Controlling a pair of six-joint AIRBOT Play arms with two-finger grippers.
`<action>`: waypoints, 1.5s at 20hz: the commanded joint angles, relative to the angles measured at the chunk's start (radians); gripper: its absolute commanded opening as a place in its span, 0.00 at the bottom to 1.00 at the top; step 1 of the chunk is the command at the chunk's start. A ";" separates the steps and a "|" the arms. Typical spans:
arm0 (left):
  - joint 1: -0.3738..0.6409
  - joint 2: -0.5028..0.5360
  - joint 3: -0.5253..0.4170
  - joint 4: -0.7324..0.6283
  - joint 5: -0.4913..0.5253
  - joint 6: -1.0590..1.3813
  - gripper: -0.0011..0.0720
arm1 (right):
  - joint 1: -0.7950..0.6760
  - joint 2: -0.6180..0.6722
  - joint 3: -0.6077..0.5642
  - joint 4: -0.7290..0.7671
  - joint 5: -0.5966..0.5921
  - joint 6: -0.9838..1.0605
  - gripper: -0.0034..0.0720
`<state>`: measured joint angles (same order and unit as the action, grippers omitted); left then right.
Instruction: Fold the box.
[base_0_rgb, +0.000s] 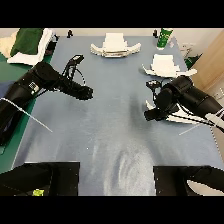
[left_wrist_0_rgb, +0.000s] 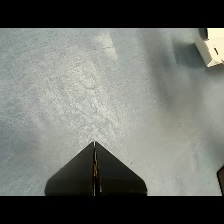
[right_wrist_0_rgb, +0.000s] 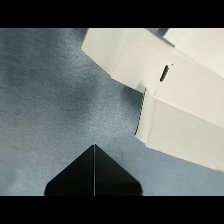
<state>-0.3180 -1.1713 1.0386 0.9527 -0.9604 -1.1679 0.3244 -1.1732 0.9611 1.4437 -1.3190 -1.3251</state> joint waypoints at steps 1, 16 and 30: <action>0.000 -0.002 0.000 0.000 0.003 0.001 0.03 | 0.000 -0.001 -0.001 0.000 0.001 0.000 0.05; 0.000 -0.004 -0.001 -0.003 0.002 0.000 0.03 | 0.000 -0.004 0.000 0.119 0.025 0.001 0.05; 0.000 -0.004 -0.001 -0.160 0.067 0.000 0.03 | -0.819 -0.027 0.254 -0.074 -0.171 -0.047 0.56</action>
<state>-0.3180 -1.1748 1.0378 0.8478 -0.9279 -1.1679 -0.2256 -1.1866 1.2007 1.2392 -1.5318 -1.2804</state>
